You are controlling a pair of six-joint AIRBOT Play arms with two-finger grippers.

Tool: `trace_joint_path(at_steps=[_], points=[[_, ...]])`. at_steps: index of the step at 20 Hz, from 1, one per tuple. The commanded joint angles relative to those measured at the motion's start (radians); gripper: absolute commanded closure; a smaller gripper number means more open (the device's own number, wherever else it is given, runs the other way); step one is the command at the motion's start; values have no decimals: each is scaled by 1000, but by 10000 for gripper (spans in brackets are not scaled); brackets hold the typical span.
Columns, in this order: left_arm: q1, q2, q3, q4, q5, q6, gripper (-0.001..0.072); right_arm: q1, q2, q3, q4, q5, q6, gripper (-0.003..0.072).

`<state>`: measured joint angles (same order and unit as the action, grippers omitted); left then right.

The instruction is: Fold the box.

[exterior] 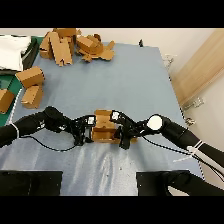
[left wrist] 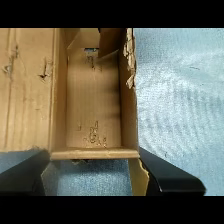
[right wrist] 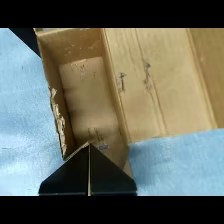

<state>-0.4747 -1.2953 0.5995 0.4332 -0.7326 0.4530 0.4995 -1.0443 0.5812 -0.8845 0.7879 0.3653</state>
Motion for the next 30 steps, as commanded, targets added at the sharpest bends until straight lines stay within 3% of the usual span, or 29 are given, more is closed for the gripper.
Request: trace_joint_path(at_steps=[1, 13, 15, 18, 20, 25, 29, 30], points=[[1, 0, 1, 0, 0, 0, 259, 20, -15, -1, 15, -15, 0, 682], [1, 0, 1, 0, 0, 0, 259, 20, -18, -1, -3, -24, 11, 682], [1, 0, 1, 0, 0, 0, 259, 19, 2, -1, -80, 3, 138, 682], [1, 0, 1, 0, 0, 0, 259, 19, 32, -1, -312, 53, 318, 678], [1, 0, 1, 0, 0, 0, 259, 19, 35, -1, -362, 72, 320, 477], [1, 0, 1, 0, 0, 0, 259, 19, 35, -1, -320, -51, 309, 442], [1, 0, 1, 0, 0, 0, 259, 20, 34, -1, -208, -2, 184, 426], [1, 0, 1, 0, 0, 0, 259, 20, 34, -1, -208, -5, 170, 291]])
